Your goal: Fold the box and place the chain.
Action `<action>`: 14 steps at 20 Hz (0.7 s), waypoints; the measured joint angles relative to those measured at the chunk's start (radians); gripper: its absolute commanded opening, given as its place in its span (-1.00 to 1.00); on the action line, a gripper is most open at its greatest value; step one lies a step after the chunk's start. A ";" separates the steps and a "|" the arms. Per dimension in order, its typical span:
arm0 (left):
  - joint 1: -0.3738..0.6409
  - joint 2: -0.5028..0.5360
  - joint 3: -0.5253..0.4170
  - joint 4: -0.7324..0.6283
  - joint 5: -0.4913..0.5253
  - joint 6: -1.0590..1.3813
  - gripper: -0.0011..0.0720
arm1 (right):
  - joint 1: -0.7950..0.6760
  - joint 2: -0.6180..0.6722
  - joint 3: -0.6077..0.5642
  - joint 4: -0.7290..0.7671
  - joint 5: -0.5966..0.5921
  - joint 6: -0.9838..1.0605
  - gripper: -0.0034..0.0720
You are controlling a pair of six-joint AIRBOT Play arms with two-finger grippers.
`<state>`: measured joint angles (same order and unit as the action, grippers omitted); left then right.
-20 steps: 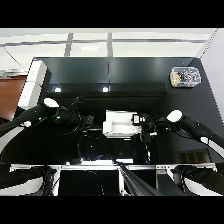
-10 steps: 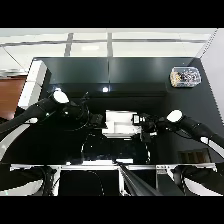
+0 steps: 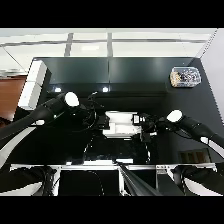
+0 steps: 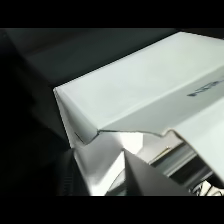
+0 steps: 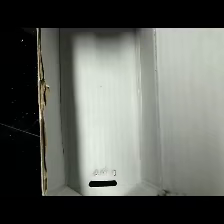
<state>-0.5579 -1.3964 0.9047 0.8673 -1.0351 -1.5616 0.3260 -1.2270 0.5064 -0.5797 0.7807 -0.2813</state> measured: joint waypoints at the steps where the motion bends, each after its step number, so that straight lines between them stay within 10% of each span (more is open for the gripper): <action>1: -0.011 0.000 0.002 0.011 0.008 -0.025 -0.09 | 0.000 0.000 0.000 0.000 0.000 0.000 -0.64; 14: -0.175 -0.081 0.138 0.373 -0.008 -0.420 -0.09 | 0.000 0.000 0.000 0.000 0.000 0.000 -0.64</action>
<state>-0.7334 -1.4773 1.0424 1.2404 -1.0435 -1.9820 0.3260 -1.2270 0.5064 -0.5793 0.7807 -0.2813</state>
